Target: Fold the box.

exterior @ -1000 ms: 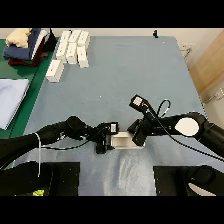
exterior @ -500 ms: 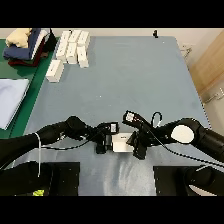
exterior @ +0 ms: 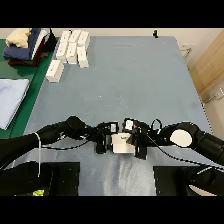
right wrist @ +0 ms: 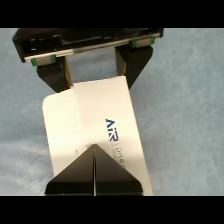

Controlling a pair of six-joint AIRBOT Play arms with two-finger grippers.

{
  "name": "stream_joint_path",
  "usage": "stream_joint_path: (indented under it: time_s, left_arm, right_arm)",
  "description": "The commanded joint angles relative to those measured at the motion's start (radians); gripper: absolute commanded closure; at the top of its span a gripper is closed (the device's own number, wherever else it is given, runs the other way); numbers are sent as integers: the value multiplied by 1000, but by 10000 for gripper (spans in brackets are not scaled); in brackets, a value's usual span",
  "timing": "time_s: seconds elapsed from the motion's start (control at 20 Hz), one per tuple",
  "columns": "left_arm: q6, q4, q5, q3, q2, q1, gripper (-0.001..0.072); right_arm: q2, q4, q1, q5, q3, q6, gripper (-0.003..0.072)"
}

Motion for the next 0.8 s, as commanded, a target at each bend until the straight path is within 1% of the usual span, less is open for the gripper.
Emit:
stream_joint_path:
  time_s: [0.0, 0.1, 0.15, 0.2, 0.25, 0.3, 0.35, 0.5, 0.75]
  left_arm:
    - [-1, 0, -1, 1, 0, 0, 304]
    - [-1, 0, -1, 1, 0, 0, 304]
    - [-1, 0, -1, 1, 0, 0, 305]
    - [-1, 0, -1, 1, 0, 0, 304]
    - [-1, 0, -1, 1, 0, 0, 304]
    - [-1, 0, -2, 1, 0, 0, 304]
    - [-1, 0, -1, 1, 0, 0, 304]
    - [-1, 0, -2, 1, 0, 0, 304]
    - [-1, 0, -2, 1, 0, 0, 304]
  right_arm:
    - [45, 5, 27, -114, -44, -124, 628]
    - [77, 4, 48, -115, -60, -136, 377]
    - [84, 5, 52, -106, -60, -137, 357]
    - [84, 5, 52, -101, -60, -141, 306]
    - [82, 5, 52, -99, -62, -155, 254]
    - [81, 5, 52, -100, -69, -179, 175]
    - [77, 3, 51, -101, -76, -201, 162]
    - [49, -16, 51, -127, -89, -216, 162]
    - [-1, -89, 51, -200, -89, -218, 162]
